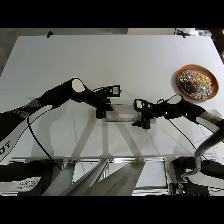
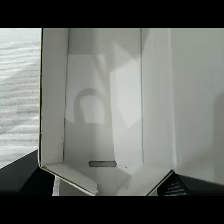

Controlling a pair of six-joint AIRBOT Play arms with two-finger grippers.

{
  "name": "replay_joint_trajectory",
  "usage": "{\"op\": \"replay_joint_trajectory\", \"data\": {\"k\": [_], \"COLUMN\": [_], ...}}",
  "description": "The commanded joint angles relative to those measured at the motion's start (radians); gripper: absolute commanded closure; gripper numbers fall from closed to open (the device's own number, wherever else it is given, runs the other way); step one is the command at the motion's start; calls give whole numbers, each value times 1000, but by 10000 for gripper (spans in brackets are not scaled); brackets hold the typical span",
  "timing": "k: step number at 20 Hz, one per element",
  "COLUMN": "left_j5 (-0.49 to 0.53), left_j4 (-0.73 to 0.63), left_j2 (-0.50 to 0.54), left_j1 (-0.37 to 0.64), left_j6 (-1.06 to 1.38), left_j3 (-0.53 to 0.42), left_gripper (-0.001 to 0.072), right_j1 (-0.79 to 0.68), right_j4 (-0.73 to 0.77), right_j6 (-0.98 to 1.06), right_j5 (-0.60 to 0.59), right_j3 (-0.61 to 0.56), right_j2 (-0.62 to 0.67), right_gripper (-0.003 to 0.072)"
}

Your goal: Fold the box and place the chain.

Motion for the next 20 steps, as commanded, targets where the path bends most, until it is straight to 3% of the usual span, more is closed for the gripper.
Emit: {"op": "replay_joint_trajectory", "data": {"k": [1, 4, 20], "left_j5": [0, 0, 0], "left_j4": [1, 1, 1], "left_j2": [1, 1, 1], "left_j1": [1, 1, 1], "left_j6": [2, 2, 2], "left_j3": [0, 0, 0], "left_gripper": [700, 700, 700], "right_j1": [-1, -1, -1], "right_j4": [6, -19, -101], "right_j6": [-5, -5, -5], "right_j5": [-2, 37, 2], "right_j3": [41, 64, 64], "right_j2": [-34, -55, -58], "right_gripper": [76, 77, 154]}}
